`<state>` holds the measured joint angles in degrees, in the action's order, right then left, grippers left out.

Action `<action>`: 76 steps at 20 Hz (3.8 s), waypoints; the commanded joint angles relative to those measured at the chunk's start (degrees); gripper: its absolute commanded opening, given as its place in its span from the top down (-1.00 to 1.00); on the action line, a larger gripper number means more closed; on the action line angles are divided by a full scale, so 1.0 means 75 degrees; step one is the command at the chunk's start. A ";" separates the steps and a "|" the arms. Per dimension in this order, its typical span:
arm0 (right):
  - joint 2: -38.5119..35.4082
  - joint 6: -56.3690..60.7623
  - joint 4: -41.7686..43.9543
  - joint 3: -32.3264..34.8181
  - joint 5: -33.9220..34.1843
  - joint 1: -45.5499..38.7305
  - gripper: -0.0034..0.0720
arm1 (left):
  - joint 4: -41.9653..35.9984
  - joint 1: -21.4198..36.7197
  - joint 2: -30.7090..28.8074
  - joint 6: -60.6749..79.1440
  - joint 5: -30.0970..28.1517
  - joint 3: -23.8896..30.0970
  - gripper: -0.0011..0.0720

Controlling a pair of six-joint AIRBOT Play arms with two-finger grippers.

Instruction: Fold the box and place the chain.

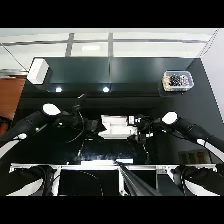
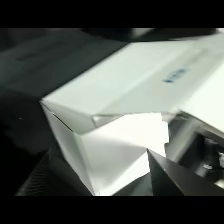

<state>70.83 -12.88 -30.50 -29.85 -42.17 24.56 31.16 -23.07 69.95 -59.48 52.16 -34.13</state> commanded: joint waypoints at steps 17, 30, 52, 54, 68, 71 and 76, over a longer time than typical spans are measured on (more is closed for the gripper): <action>0.0000 0.0003 0.0000 -0.0003 0.0003 0.0003 -0.39 | 0.6347 -0.2707 0.0289 -0.5893 -0.0734 -0.1515 -0.85; 0.0000 0.0000 0.0000 -0.0003 -0.0006 0.0006 -0.39 | 0.7035 -0.3281 0.1629 -0.8311 0.1501 -0.3305 -0.11; -0.0003 0.0009 0.0006 -0.0003 0.0029 0.0393 -0.38 | 0.7058 -0.3640 0.2008 -0.8967 0.1172 -0.3337 0.87; -0.0003 0.0009 0.0006 -0.0003 0.0029 0.0393 -0.38 | 0.7058 -0.3640 0.2008 -0.8967 0.1195 -0.3337 0.89; -0.0003 0.0006 0.0003 -0.0003 0.0061 0.0391 -0.39 | 0.7187 -0.3628 0.2008 -0.9177 0.1367 -0.3334 0.89; -0.0017 0.0119 0.0003 -0.0003 0.0061 0.0391 -0.39 | 0.7210 -0.3628 0.2005 -0.9125 0.1306 -0.3337 0.90; -0.0723 0.0682 -0.0187 -0.0006 -0.0114 0.0172 -0.76 | 0.7411 -0.3611 0.1926 -0.9125 0.1309 -0.3337 0.90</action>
<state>68.25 -10.07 -30.76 -29.82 -42.30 26.85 85.25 -50.24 84.66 -127.85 60.97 -59.16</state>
